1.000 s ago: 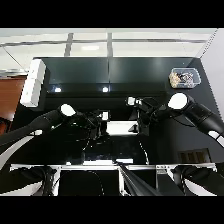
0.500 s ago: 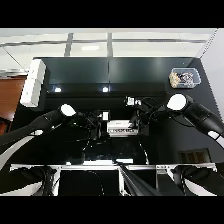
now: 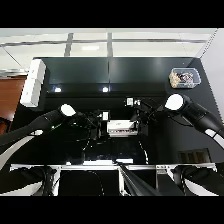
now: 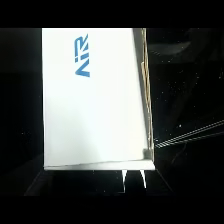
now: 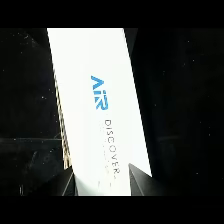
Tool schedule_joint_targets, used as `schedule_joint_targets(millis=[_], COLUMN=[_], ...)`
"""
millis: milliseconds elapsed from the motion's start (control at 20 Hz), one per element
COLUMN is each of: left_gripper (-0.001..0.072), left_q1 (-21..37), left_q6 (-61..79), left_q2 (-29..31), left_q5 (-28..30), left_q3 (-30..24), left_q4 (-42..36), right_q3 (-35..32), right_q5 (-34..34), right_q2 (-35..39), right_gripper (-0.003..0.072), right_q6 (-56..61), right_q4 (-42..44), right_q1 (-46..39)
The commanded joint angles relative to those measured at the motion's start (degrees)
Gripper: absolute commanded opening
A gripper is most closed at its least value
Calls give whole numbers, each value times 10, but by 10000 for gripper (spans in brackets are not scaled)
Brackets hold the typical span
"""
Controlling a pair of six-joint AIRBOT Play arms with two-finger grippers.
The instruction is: Fold the box and place the chain.
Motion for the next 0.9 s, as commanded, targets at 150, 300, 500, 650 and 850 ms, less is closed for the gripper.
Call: schedule_joint_targets(millis=[150,300,500,650,850], left_gripper=[486,487,487,487,487], left_q1=[0,0,0,0,0], left_q6=[1,1,1,1,1], left_q2=[0,0,0,0,0], left_q5=[0,0,0,0,0], left_q3=[0,0,0,0,0], left_q4=[0,0,0,0,0], right_q3=[0,0,2,2,2], right_q5=[-2,-4,-4,-4,-4], right_q2=[-2,-2,8,21,22], right_gripper=[367,367,367,446,441], right_q6=[7,9,9,22,24], right_q4=[4,2,2,1,1], right_q1=[12,25,25,25,25])
